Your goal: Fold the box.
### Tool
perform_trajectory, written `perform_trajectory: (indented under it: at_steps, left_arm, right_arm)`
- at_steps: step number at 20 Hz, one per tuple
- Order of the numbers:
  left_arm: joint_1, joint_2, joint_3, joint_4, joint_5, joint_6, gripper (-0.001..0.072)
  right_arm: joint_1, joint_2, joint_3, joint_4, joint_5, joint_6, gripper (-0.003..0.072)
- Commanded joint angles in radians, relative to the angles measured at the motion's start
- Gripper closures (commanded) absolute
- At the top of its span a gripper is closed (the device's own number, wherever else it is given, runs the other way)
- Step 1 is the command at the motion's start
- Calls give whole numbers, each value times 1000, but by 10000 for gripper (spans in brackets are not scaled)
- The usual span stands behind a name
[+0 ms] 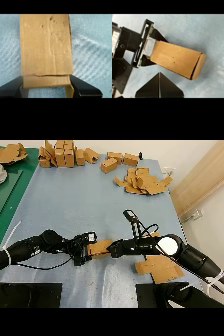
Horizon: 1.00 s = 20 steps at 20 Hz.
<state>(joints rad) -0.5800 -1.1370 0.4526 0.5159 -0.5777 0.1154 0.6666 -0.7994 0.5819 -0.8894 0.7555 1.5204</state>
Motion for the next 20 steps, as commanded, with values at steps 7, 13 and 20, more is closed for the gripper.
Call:
perform_trajectory:
  at_steps: [7, 13, 20]
  left_arm:
    - [0, 0, 0, -2, 7, 0, 239]
    - [0, 0, 0, -1, 24, 0, 239]
    - [0, 2, 4, 0, 17, 0, 239]
  right_arm:
    - [0, 260, -204, -181, 54, 669, 687]
    - [28, 349, -311, 167, -394, 515, 687]
    - [119, 119, -311, 279, -512, 430, 687]
